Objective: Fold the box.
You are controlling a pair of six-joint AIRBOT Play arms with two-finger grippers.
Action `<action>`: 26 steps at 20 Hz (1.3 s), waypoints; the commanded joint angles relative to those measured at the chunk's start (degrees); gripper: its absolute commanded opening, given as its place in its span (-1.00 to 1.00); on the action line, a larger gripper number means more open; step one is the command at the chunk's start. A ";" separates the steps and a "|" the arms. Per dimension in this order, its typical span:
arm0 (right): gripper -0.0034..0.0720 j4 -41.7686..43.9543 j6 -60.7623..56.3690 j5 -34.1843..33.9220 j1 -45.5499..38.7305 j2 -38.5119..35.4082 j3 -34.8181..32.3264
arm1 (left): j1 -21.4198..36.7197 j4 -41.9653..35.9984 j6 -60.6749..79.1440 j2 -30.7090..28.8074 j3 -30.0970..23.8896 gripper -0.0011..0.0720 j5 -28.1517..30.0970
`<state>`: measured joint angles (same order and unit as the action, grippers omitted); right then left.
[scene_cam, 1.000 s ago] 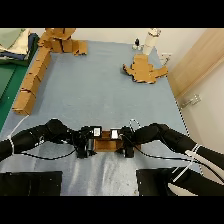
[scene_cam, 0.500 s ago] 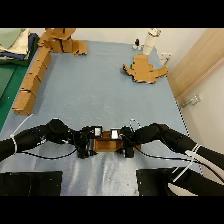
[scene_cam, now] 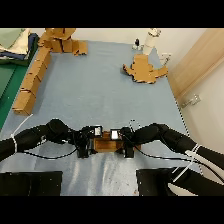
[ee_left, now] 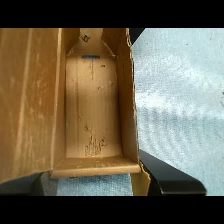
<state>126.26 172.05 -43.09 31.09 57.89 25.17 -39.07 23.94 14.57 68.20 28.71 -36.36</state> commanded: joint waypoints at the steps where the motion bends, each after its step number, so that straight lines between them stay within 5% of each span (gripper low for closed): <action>1: 0.41 -0.02 0.02 0.09 0.02 -0.04 0.00 | 0.00 0.07 0.00 0.02 0.02 0.48 -0.11; 20: 0.42 0.20 -0.13 -0.42 0.02 -0.04 0.00 | 0.00 0.07 -0.02 0.02 0.04 0.48 -0.09; 21: 0.93 0.31 -0.31 0.42 0.00 -0.13 0.11 | 0.00 0.07 -0.02 0.02 0.04 0.48 -0.09; 26: 0.99 -11.28 -18.56 -8.26 -0.11 -6.91 3.41 | 0.00 0.07 -0.02 0.02 0.02 0.48 -0.09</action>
<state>122.34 163.52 -45.80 31.00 54.68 27.11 -39.05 23.99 14.48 68.20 28.71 -36.53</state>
